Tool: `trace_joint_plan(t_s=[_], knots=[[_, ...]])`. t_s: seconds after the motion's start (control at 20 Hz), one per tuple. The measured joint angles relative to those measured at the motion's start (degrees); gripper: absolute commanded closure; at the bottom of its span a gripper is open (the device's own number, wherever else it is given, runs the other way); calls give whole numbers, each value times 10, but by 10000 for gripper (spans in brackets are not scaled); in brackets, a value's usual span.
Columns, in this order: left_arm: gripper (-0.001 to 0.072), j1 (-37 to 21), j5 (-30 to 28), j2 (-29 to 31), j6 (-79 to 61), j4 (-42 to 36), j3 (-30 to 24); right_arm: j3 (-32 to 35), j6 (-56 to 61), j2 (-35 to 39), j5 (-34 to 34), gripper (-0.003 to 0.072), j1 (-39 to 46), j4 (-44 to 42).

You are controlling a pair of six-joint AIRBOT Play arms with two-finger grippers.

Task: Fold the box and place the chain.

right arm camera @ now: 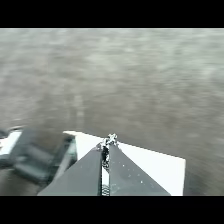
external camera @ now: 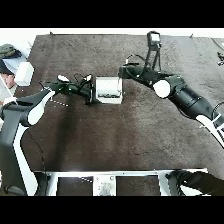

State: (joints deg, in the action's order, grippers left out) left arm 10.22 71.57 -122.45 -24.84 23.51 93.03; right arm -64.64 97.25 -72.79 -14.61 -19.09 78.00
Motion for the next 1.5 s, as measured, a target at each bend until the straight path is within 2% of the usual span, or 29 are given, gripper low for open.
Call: trace_joint_plan(t_s=[0.1,0.15,0.2,0.35,0.65,0.75,0.8,1.0,1.2,1.4,1.45,1.5], knots=[[305,0,0,0,0,0,0,-1,0,-3,16,686,-10,-2],[305,0,0,0,0,0,0,0,0,-8,16,563,-15,-4],[305,0,0,0,0,0,0,0,0,-13,16,405,-18,-7],[305,0,0,0,0,0,0,0,-1,-27,11,403,-21,-8],[305,0,0,0,0,0,0,-2,-13,-33,-15,404,-5,55],[305,0,0,0,0,0,0,-9,-51,-41,-26,481,16,49],[305,0,0,0,0,0,0,-16,-92,-47,-32,514,28,23],[306,0,0,0,0,0,0,-61,-314,-82,-74,521,80,-165],[305,0,0,0,0,0,0,-148,-490,-165,-188,521,146,-342],[305,0,0,0,0,0,0,-238,-572,-254,-277,523,181,-416],[305,0,0,0,0,0,0,-256,-588,-271,-294,577,184,-428],[305,0,0,0,0,0,0,-274,-602,-287,-306,581,188,-440]])
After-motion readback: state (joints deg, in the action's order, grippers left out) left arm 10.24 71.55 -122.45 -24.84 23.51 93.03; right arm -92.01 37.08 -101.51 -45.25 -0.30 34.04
